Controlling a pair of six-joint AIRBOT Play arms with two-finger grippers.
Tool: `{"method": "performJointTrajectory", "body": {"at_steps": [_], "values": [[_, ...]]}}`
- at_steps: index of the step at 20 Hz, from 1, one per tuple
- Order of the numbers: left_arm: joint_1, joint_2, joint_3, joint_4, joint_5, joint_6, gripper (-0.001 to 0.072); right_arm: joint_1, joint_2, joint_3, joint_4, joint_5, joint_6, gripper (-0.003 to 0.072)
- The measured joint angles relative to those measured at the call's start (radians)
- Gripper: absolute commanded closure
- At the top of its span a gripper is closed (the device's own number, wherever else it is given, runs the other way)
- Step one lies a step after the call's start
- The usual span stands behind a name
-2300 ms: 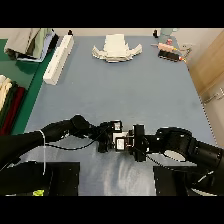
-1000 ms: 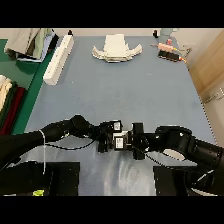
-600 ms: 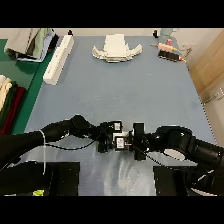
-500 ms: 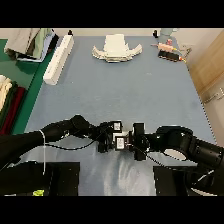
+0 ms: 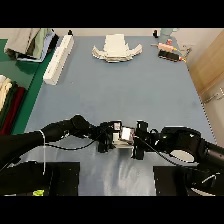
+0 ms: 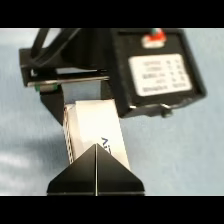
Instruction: Fold the box.
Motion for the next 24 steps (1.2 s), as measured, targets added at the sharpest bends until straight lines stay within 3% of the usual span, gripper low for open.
{"method": "performJointTrajectory", "body": {"at_steps": [6, 8, 24], "values": [[0.0, 0.0, 0.0, 0.0, 0.0, 0.0, 0.0227, -0.014, 0.0, -0.135, 0.169, -0.311, 0.146, 0.0685], [0.0, 0.0, 0.0, 0.0, 0.0, 0.0, 0.0227, -0.017, 0.0, -0.171, 0.205, -0.365, 0.163, 0.0685], [0.0, 0.0, 0.0, 0.002, 0.0, 0.003, 0.0226, 0.042, -0.013, -0.301, 0.335, -0.509, 0.181, 0.0685]]}}
